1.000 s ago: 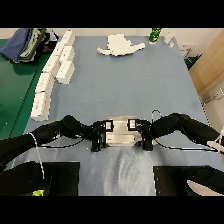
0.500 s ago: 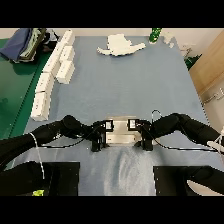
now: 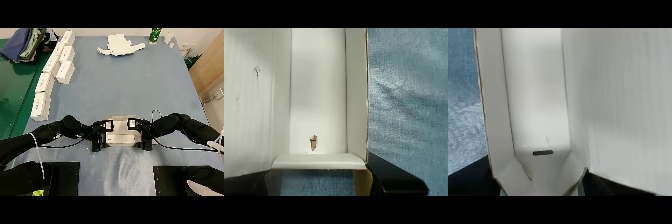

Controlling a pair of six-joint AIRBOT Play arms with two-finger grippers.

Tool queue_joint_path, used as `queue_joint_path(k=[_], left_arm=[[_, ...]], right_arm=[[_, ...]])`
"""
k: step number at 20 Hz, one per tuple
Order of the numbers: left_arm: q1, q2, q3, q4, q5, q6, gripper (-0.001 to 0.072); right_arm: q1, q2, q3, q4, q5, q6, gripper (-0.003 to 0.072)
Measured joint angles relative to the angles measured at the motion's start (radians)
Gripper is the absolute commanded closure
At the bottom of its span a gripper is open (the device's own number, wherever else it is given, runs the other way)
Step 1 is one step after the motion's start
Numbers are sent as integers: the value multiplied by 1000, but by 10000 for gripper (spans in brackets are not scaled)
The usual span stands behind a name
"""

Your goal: Fold the box.

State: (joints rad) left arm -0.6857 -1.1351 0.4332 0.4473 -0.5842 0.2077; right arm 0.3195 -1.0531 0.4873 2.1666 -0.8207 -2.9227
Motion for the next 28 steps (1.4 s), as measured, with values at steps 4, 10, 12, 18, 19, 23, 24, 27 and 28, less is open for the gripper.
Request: queue_joint_path(k=[4, 10, 12, 18, 19, 23, 24, 27, 28], left_arm=[[0, 0, 0, 0, 0, 1, 251], [0, 0, 0, 1, 0, 2, 251], [0, 0, 0, 1, 0, 2, 251], [0, 0, 0, 1, -1, 2, 251], [0, 0, 0, 1, -1, 2, 251], [0, 0, 0, 1, -1, 2, 251], [0, 0, 0, 1, -1, 2, 251], [0, 0, 0, 1, -1, 2, 251], [0, 0, 0, 1, -1, 2, 251]], right_arm=[[-2, 4, 28, -88, -67, 167, -34], [-2, 85, 101, -371, -297, 583, -14], [-2, 132, 135, -465, -401, 755, 98], [-1, 232, 171, -208, -498, 1172, 493], [1, 233, 171, -132, -439, 1217, 493], [-2, 164, 179, 18, -150, 1312, 493], [-2, 129, 189, 35, -101, 1321, 493], [-2, 5, 243, 60, -17, 1337, 493], [-2, -31, 260, 61, -1, 1341, 493]])
